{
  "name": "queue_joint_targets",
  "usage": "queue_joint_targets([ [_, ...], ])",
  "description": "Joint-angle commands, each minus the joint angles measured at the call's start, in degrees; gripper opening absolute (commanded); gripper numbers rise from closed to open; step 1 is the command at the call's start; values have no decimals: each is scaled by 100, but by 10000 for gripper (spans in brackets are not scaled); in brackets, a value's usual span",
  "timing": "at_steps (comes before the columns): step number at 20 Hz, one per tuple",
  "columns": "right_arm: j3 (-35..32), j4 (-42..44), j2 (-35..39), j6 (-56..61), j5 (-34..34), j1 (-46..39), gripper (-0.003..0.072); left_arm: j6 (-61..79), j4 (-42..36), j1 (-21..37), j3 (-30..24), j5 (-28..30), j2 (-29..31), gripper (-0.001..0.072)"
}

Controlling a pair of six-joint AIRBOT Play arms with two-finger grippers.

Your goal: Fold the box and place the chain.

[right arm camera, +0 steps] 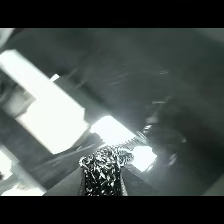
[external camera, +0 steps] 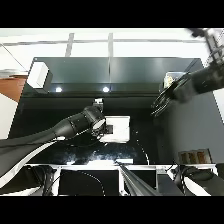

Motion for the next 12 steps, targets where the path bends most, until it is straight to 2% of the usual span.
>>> queue_joint_targets([
  [1, -527, 345, 28, 13, 129, 793, 24, 0, 4, -2, 2, 2, -4, 28],
  [4, -820, 710, 26, 31, 734, 1246, 23, 0, 2, -4, 2, -2, -4, 28],
  [7, -1005, 730, -17, 116, 1327, 1567, 24, 0, 2, -4, 2, -2, -4, 28],
  [12, -1558, 745, -184, 295, 1943, 1856, 24, 0, 2, -2, 2, 2, -4, 28],
])
